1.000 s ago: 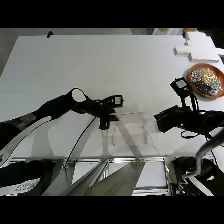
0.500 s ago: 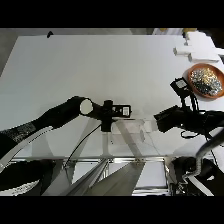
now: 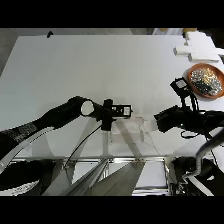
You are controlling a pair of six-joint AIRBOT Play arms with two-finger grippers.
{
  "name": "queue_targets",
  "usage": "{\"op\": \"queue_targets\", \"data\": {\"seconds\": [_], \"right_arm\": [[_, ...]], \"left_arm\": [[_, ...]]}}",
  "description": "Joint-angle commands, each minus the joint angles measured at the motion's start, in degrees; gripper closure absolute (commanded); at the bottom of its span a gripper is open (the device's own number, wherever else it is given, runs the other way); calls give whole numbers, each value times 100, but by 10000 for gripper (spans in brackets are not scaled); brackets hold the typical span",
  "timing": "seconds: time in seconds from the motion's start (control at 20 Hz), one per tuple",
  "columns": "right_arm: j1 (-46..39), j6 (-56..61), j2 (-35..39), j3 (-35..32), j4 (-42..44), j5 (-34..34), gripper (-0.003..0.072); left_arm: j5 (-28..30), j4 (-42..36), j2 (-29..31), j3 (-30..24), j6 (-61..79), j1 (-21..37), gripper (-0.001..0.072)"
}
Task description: Fold the box and place the chain.
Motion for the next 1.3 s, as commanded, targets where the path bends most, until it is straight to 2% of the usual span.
{"op": "queue_targets", "data": {"seconds": [0.0,0.8,0.9,1.05,1.25], "right_arm": [[4,0,-4,-2,2,7,370],[2,0,-4,-2,0,2,370],[4,0,-4,-2,0,2,370],[4,0,-4,-2,-2,0,370],[4,0,-4,-2,0,2,370]], "left_arm": [[-39,-7,-118,-2,0,-4,699],[-170,155,96,-2,-9,-13,704],[-157,337,98,-2,-122,-83,704],[7,1102,98,-2,-868,-323,704],[225,986,92,-2,-1161,-365,704]]}}
